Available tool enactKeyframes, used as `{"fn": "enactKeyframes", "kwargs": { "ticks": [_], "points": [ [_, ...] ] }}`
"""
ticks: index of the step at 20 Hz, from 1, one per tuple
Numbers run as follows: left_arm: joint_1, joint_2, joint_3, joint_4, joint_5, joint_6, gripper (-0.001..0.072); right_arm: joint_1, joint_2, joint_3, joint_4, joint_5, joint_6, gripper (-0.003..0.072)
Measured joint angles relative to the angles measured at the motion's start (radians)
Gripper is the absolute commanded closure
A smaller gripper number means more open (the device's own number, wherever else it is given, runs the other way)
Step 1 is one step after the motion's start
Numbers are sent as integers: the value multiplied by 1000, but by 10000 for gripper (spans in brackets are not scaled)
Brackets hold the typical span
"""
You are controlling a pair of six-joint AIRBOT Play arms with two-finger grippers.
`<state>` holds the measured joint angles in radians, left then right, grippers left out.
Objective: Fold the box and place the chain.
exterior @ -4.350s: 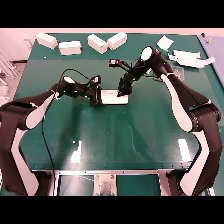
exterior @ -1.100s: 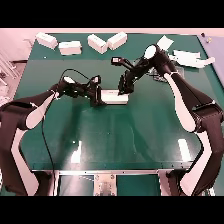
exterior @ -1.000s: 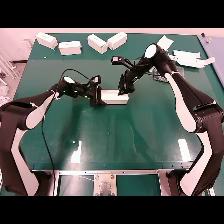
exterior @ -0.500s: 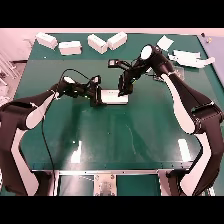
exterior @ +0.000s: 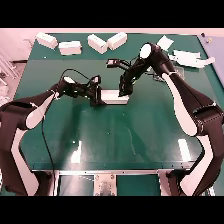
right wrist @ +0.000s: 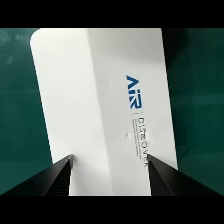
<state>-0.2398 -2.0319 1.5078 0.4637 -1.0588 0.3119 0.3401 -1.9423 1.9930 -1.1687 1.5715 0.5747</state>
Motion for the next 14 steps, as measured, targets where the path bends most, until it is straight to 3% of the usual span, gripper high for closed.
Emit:
{"fn": "enactKeyframes", "kwargs": {
  "ticks": [5,10,14],
  "points": [
    [0,0,0,0,0,0,245,-27,4,-19,17,25,18,161],
    [0,0,0,0,0,0,245,-122,5,-45,193,30,0,258],
    [0,0,0,0,0,0,245,-170,5,-124,349,-10,-98,256]
  ]
}}
